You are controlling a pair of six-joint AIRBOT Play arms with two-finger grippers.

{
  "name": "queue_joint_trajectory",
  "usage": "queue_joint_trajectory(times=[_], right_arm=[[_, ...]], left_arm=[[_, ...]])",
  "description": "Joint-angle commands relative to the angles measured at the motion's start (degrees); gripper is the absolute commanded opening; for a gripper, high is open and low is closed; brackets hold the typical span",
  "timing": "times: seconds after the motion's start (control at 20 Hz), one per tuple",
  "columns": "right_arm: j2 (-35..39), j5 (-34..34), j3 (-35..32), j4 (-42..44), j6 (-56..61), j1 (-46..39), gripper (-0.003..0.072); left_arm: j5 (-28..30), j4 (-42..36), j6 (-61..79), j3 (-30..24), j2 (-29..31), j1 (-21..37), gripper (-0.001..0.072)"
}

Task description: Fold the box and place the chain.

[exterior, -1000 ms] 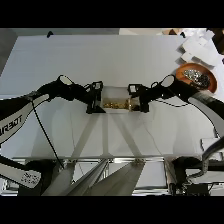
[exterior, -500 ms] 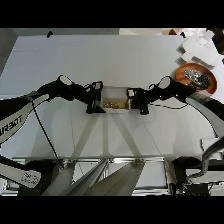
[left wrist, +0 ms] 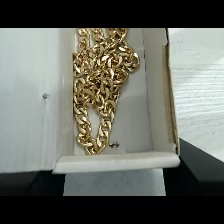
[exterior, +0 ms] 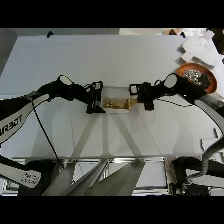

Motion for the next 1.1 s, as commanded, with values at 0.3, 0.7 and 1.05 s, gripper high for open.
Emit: queue_joint_trajectory(times=[0.3,0.7,1.05], right_arm=[[11.2,-0.3,0.6,-2.1,21.6,8.2,0.0011],[11.1,-1.9,6.7,-2.1,33.3,16.2,0.0011],[8.7,-3.5,7.7,-1.3,33.6,20.0,0.0011]], left_arm=[[0.0,0.0,0.0,0.0,0.0,0.0,0.0211],[0.0,0.0,0.0,0.0,0.0,0.0,0.0211],[0.0,0.0,0.0,0.0,0.0,0.0,0.0211]])
